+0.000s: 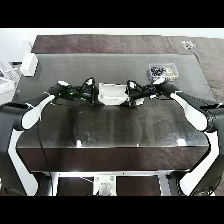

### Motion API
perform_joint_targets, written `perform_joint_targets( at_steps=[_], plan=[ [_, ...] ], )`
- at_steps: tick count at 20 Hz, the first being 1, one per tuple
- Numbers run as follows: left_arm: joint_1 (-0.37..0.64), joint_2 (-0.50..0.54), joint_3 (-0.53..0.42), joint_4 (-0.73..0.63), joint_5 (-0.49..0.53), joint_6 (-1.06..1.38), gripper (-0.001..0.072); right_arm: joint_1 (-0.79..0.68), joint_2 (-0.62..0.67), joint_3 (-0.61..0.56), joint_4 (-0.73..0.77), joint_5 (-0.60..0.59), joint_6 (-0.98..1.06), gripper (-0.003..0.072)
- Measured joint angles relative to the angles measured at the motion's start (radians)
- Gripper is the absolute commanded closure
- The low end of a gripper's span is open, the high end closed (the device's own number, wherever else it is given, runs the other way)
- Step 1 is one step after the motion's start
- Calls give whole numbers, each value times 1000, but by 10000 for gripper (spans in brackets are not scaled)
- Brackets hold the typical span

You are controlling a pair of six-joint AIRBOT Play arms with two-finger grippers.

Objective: Fold the box and place the chain.

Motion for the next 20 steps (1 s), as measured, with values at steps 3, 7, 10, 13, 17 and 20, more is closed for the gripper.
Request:
perform_joint_targets(
  at_steps=[3,7,10,13,17,20],
  plan=[
    [0,0,0,0,0,0,316,0,0,0,0,0,0,99],
    [0,0,0,0,0,-1,316,0,0,0,0,0,0,99],
    [0,0,0,1,0,-2,316,0,0,0,0,0,0,99],
    [0,0,0,1,-2,-2,316,0,0,0,0,6,14,71],
    [0,0,0,1,-3,-3,316,-3,11,5,0,31,42,-34],
    [0,0,0,0,0,-3,316,-18,51,7,-39,43,54,-34]
  ],
)
